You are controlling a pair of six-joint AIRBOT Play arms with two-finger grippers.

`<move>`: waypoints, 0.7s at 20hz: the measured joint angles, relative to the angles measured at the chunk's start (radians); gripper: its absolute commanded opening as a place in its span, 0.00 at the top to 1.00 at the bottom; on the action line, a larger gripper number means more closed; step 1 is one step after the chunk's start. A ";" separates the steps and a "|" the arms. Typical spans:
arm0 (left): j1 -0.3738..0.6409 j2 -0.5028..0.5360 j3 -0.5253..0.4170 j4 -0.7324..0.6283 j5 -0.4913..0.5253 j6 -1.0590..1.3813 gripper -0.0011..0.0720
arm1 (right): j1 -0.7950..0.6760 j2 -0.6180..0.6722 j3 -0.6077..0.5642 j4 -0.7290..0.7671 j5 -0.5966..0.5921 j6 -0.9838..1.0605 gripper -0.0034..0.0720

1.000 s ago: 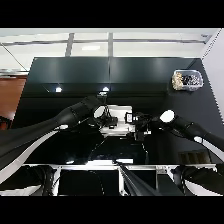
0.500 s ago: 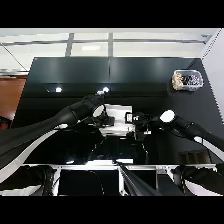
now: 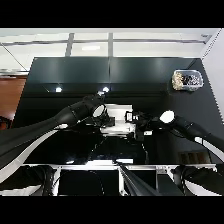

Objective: Fold the box and place the chain.

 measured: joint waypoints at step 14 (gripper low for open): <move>0.001 0.000 0.000 0.044 -0.023 -0.024 0.95 | 0.010 0.138 0.012 -0.251 0.037 0.177 0.08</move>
